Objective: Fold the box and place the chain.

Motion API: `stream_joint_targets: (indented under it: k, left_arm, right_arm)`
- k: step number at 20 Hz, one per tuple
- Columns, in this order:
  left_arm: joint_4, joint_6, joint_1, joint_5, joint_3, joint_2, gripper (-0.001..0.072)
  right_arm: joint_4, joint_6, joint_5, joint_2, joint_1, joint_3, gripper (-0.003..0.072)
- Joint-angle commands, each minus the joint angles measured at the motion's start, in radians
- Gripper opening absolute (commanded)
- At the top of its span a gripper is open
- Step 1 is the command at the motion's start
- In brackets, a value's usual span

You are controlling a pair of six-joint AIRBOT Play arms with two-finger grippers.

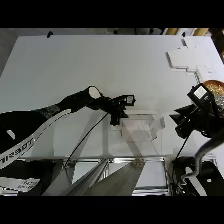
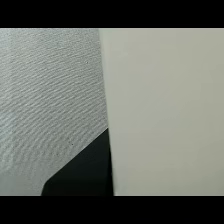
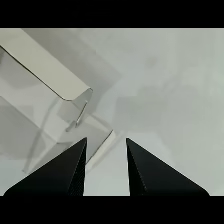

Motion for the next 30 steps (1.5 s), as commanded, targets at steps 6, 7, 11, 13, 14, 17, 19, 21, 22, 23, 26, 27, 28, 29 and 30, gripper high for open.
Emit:
stream_joint_targets:
  k: [6,7,11,13,14,17,19,21,22,23,26,27,28,29,30]
  left_arm:
    - [0.002,-0.002,0.000,0.000,-0.001,0.000,0.0012]
    - [0.002,-0.002,0.000,0.000,-0.001,0.000,0.0012]
    - [0.002,-0.002,0.000,0.000,-0.001,0.000,0.0012]
    - [0.002,-0.002,0.000,0.000,-0.001,0.000,0.0012]
    - [0.002,-0.002,0.000,0.000,-0.001,0.000,0.0012]
    - [0.002,-0.002,0.000,0.000,-0.001,0.000,0.0012]
    - [0.002,-0.002,0.000,0.000,-0.001,0.000,0.0012]
    - [0.002,-0.002,0.000,0.000,-0.001,0.000,0.0012]
    - [0.002,-0.002,0.000,0.000,-0.001,0.000,0.0012]
    - [0.002,-0.002,0.000,0.000,-0.001,0.000,0.0012]
    - [0.002,-0.002,0.000,0.000,-0.001,0.000,0.0012]
    - [0.002,-0.002,0.000,0.000,-0.001,0.000,0.0012]
    - [0.002,-0.002,0.000,0.000,-0.001,0.000,0.0012]
    - [0.002,-0.002,0.000,0.000,-0.001,0.000,0.0012]
    - [0.002,-0.002,0.000,0.000,-0.001,0.000,0.0012]
  right_arm:
    - [0.008,-0.005,0.006,-0.005,0.003,-0.043,0.0214]
    - [0.017,-0.028,0.005,-0.012,0.014,-0.066,0.0179]
    - [0.079,-0.254,-0.002,-0.056,0.127,-0.163,0.0015]
    - [0.065,-0.304,-0.031,-0.068,0.195,-0.188,0.0016]
    - [0.049,-0.309,-0.041,-0.076,0.222,-0.195,0.0016]
    - [-0.002,-0.311,-0.048,-0.118,0.293,-0.195,0.0060]
    - [-0.027,-0.318,-0.067,-0.154,0.339,-0.195,0.0122]
    - [-0.058,-0.344,-0.089,-0.193,0.396,-0.195,0.0200]
    - [-0.080,-0.344,-0.103,-0.215,0.428,-0.195,0.0241]
    - [-0.100,-0.347,-0.111,-0.235,0.455,-0.195,0.0306]
    - [-0.137,-0.367,-0.108,-0.277,0.497,-0.195,0.0367]
    - [-0.137,-0.367,-0.113,-0.280,0.497,-0.195,0.0367]
    - [-0.137,-0.367,-0.122,-0.280,0.497,-0.195,0.0375]
    - [-0.137,-0.367,-0.136,-0.280,0.497,-0.195,0.0418]
    - [-0.137,-0.367,-0.140,-0.281,0.497,-0.195,0.0419]
